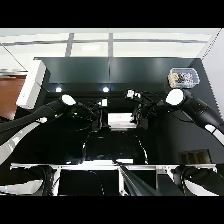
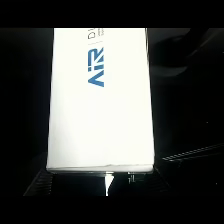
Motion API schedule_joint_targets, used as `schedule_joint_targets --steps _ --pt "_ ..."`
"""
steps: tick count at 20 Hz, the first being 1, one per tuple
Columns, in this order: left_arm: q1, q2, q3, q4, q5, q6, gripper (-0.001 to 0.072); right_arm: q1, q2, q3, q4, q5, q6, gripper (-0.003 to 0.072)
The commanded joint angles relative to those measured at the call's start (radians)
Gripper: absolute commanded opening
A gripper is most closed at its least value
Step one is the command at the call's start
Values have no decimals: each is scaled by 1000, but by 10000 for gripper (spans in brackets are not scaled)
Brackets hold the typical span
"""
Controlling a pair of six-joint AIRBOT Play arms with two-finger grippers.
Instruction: Fold the box and place the chain.
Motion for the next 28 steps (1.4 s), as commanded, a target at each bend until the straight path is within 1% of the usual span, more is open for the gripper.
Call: schedule_joint_targets --steps 1,4,10,12,13,15,16,18,19,20,21,24,25,26,28 --pt "-1 -1 0 0 2 0 466 0 2 0 2 3 10 281" --pt "0 -1 0 0 2 0 466 0 1 -1 2 11 19 281" --pt "-1 -1 0 0 2 0 467 0 -7 -43 5 -4 28 281" --pt "-1 -1 0 0 2 0 466 -3 6 -43 48 -5 36 281" --pt "0 -1 0 0 2 0 467 -9 23 -42 72 8 55 281" --pt "0 -1 0 0 2 0 467 -32 69 -34 78 61 177 279" --pt "0 -1 0 0 2 0 467 -52 90 -34 78 95 262 214" --pt "0 -1 0 0 2 0 467 -101 108 -35 77 195 398 10" --pt "0 -1 0 0 2 0 467 -121 108 -46 78 222 460 17" --pt "0 -1 0 0 2 0 467 -130 108 -65 82 212 519 17" --pt "0 -1 0 0 2 0 467 -130 107 -89 127 188 569 17" --pt "0 -1 0 0 2 0 467 -129 92 -151 473 74 549 17" --pt "0 -1 0 0 2 0 467 -129 80 -159 525 24 544 17" --pt "0 -1 0 0 2 0 467 -129 66 -161 525 -24 546 17" --pt "0 -1 0 0 2 0 467 -129 29 -162 486 -68 577 17"
